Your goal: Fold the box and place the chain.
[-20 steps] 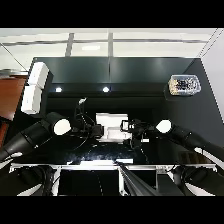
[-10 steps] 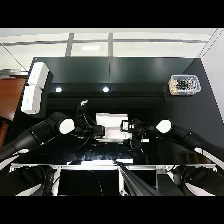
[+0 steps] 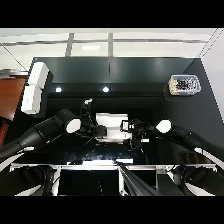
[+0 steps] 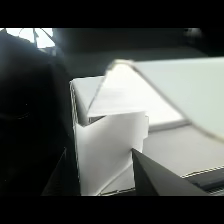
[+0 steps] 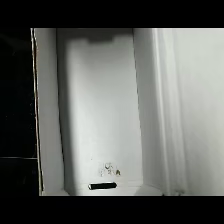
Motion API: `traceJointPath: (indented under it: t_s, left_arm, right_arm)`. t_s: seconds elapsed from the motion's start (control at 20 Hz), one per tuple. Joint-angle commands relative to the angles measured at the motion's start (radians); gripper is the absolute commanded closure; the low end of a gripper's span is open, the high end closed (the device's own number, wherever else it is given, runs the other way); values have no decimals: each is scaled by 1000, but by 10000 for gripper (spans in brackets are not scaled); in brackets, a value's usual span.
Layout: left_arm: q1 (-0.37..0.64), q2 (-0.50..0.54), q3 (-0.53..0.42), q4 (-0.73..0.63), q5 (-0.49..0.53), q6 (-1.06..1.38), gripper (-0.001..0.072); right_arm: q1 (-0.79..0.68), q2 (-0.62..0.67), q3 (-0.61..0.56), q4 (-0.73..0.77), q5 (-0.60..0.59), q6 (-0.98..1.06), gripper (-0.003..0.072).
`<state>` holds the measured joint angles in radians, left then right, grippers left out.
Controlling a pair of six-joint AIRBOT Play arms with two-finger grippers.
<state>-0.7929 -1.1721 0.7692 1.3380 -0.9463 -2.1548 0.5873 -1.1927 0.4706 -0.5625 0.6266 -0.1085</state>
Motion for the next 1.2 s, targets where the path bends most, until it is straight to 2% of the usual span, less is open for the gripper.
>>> traceJointPath:
  t_s: [0.0, 0.3, 0.35, 0.4, 1.15]
  left_arm:
    - [-19, -16, 46, 44, -43, -31, 247]
    - [-37, -39, 83, 40, -60, -31, 259]
    - [-45, -45, 89, 41, -61, -31, 339]
    - [-54, -51, 94, 42, -60, -31, 369]
    - [-63, -68, 95, 50, -86, -79, 369]
  right_arm:
    - [1, -1, 0, 0, 0, 0, 216]
    - [1, -1, 0, 0, 0, 0, 216]
    - [1, -1, 0, 0, 0, 0, 216]
    - [1, -1, 0, 0, 0, 0, 217]
    - [1, -1, 0, 0, 0, 0, 217]
